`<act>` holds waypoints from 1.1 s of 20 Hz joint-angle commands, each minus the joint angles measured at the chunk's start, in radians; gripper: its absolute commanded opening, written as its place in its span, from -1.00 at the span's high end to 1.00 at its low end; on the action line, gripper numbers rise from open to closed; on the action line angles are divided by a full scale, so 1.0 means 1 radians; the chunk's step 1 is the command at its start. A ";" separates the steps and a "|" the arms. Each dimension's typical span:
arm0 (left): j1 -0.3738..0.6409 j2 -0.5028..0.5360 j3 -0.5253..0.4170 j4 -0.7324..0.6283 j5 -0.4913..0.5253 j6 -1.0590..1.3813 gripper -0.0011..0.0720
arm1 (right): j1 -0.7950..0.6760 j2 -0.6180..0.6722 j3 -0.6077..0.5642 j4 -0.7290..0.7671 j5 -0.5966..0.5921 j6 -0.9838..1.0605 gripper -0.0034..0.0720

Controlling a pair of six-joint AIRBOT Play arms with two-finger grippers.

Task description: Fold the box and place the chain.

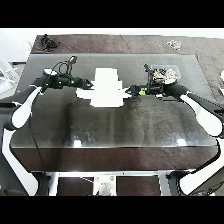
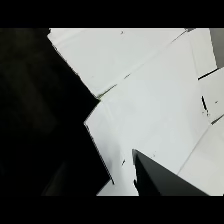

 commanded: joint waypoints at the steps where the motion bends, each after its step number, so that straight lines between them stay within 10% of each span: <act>1: 0.000 -0.023 0.051 -0.010 -0.039 0.016 -0.38 | 0.000 0.001 -0.001 0.000 0.013 -0.022 0.89; 22: -0.010 -0.102 0.291 0.145 -0.152 -0.101 -0.37 | -0.007 0.001 0.000 0.001 0.019 -0.049 0.89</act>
